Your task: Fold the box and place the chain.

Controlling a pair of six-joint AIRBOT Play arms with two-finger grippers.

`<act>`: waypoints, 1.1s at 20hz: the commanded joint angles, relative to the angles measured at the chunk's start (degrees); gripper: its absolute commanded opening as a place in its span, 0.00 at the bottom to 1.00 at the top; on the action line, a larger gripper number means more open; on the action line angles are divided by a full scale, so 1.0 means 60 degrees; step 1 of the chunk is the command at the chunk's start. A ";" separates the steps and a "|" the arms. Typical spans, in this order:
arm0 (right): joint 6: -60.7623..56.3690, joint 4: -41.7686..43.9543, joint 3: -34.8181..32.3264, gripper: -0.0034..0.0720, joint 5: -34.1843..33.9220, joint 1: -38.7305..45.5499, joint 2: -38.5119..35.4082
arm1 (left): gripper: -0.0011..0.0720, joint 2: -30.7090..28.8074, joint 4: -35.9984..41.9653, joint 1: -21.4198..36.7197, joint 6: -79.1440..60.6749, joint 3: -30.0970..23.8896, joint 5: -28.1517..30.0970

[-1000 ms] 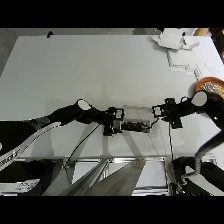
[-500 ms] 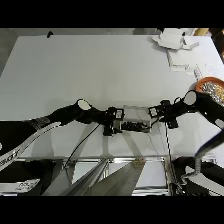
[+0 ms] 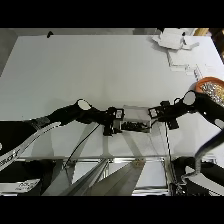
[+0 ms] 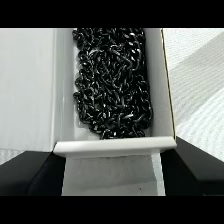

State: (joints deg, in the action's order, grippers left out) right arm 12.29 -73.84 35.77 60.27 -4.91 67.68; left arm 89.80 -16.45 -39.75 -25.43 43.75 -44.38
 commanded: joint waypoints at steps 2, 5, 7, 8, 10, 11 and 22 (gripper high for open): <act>-0.0419 0.0142 0.0015 0.07 0.0852 -0.0007 -0.1566 | 0.44 -0.0007 0.0000 0.0004 -0.0004 0.0004 0.0004; -0.1402 0.0933 0.0015 0.07 0.1246 -0.0036 -0.2969 | 0.44 -0.0007 0.0000 0.0004 0.0000 0.0004 0.0004; -0.1898 0.1727 0.0015 0.07 0.1494 -0.0284 -0.3756 | 0.44 -0.0007 0.0004 0.0004 -0.0004 0.0004 0.0004; -0.2240 0.2248 0.0015 0.07 0.1596 -0.0499 -0.4040 | 0.44 -0.0007 0.0004 0.0004 -0.0004 0.0004 0.0004; -0.2932 0.3388 0.0015 0.07 0.1548 -0.1002 -0.4277 | 0.44 -0.0007 0.0007 0.0004 -0.0004 0.0004 0.0004; -0.3107 0.3985 0.0011 0.07 0.1439 -0.1304 -0.4255 | 0.44 -0.0007 0.0007 0.0004 0.0000 0.0004 0.0004; -0.5872 0.3869 0.0036 0.42 -0.1479 -0.3217 -0.3034 | 0.44 -0.0007 0.0004 0.0004 -0.0004 0.0004 0.0004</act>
State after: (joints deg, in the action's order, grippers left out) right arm -17.15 -48.03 35.59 53.04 -23.22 47.13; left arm 89.80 -16.38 -39.75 -25.43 43.75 -44.36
